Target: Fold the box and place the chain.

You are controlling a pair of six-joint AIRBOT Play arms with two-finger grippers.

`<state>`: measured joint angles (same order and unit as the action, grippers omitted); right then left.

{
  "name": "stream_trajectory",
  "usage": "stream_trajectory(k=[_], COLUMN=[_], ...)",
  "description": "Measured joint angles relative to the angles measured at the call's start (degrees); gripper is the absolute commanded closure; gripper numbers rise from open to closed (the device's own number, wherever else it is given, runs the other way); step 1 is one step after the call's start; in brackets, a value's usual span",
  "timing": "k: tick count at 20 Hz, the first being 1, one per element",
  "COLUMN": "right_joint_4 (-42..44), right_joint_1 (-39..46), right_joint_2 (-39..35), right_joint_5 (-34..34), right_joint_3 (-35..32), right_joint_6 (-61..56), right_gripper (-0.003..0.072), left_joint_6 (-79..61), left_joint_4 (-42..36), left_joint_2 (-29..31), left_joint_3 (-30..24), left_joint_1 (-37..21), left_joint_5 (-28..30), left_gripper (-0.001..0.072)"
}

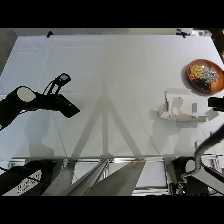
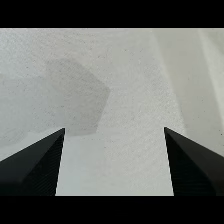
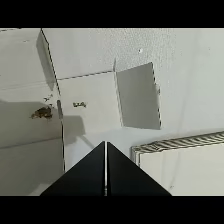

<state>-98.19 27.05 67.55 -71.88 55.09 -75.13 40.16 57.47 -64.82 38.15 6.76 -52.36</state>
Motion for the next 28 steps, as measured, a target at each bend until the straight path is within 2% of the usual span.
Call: stream_trajectory(k=[1, 2, 3, 4, 6, 7, 8, 13, 21, 26, 28], right_joint_4=[-0.37, -0.63, -0.9, -1.31, -2.47, -3.1, -3.63, -4.68, -2.78, -2.08, -1.84], right_joint_1=[0.11, 0.2, 0.26, 0.33, 0.39, 0.5, 0.72, 1.79, 2.12, 2.12, 2.12], right_joint_2=[1.22, 2.54, 3.69, 4.66, 5.86, 6.25, 6.58, 9.51, 17.16, 19.74, 20.52], right_joint_5=[0.31, 0.61, 0.9, 1.09, 1.88, 2.43, 2.99, 3.96, -2.36, -4.55, -5.31], right_joint_3=[0.24, 0.72, 1.29, 2.1, 3.85, 4.79, 5.6, 7.87, 8.46, 8.46, 8.46], right_joint_6=[0.22, 0.42, 0.61, 1.09, 1.88, 2.29, 2.75, 4.85, 7.3, 6.93, 6.45], right_gripper=[0.0671, 0.0607, 0.0457, 0.0353, 0.0328, 0.0235, 0.0204, 0.0204, 0.023, 0.0294, 0.0456], left_joint_6=[0.02, 0.0, 0.0, 0.02, 0.0, 0.0, 0.02, 0.0, 0.0, 0.0, 0.0], left_joint_4=[-0.02, 0.0, -0.02, -0.02, -0.02, -0.02, -0.02, -0.04, -0.02, -0.02, -0.02], left_joint_2=[0.0, 0.0, 0.0, 0.0, 0.0, 0.0, 0.0, 0.0, 0.0, 0.0, 0.0], left_joint_3=[0.0, 0.0, 0.0, 0.0, 0.0, 0.0, 0.0, 0.0, 0.0, 0.0, 0.0], left_joint_1=[0.0, 0.0, 0.0, 0.0, 0.0, 0.0, 0.0, 0.0, 0.0, 0.0, 0.0], left_joint_5=[0.0, 0.0, 0.0, 0.0, 0.0, 0.0, 0.0, 0.0, 0.0, 0.0, 0.0], left_gripper=[0.0014, 0.0014, 0.0014, 0.0014, 0.0014, 0.0014, 0.0014, 0.0014, 0.0014, 0.0014, 0.0014])
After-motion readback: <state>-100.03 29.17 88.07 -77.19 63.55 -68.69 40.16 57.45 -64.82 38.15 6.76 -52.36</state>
